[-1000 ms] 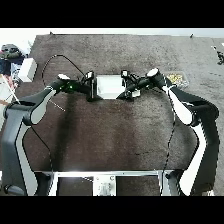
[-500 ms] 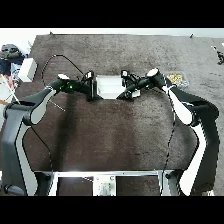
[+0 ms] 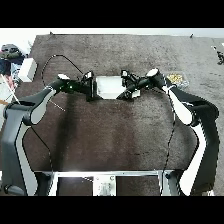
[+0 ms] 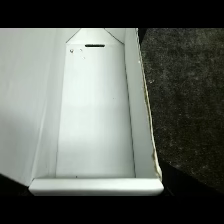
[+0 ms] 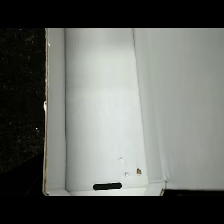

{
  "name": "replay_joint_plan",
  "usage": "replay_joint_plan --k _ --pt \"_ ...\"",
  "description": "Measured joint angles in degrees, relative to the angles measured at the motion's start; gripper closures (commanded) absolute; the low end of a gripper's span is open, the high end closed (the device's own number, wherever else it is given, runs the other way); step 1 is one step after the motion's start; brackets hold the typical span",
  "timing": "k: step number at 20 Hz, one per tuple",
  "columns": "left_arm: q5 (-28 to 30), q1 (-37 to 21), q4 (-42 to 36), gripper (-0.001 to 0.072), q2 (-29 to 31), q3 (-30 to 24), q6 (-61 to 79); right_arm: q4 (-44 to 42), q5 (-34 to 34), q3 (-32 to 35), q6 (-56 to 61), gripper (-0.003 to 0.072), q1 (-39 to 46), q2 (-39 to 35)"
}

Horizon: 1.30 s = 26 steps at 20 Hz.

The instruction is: Fold the box and place the chain.

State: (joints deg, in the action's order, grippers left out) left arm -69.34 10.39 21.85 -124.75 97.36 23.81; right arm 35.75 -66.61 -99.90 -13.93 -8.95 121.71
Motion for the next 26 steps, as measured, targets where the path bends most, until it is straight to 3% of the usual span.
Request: replay_joint_plan --k 24,26 --pt "-0.11 0.0 0.02 0.0424 0.0 -0.02 0.17 0.0 -0.09 0.0 -0.02 0.0213 0.0 0.0" --pt "-0.17 0.0 0.02 0.0424 0.0 -0.02 0.2 0.02 -0.46 0.0 -0.07 -0.0034 0.0 0.0"
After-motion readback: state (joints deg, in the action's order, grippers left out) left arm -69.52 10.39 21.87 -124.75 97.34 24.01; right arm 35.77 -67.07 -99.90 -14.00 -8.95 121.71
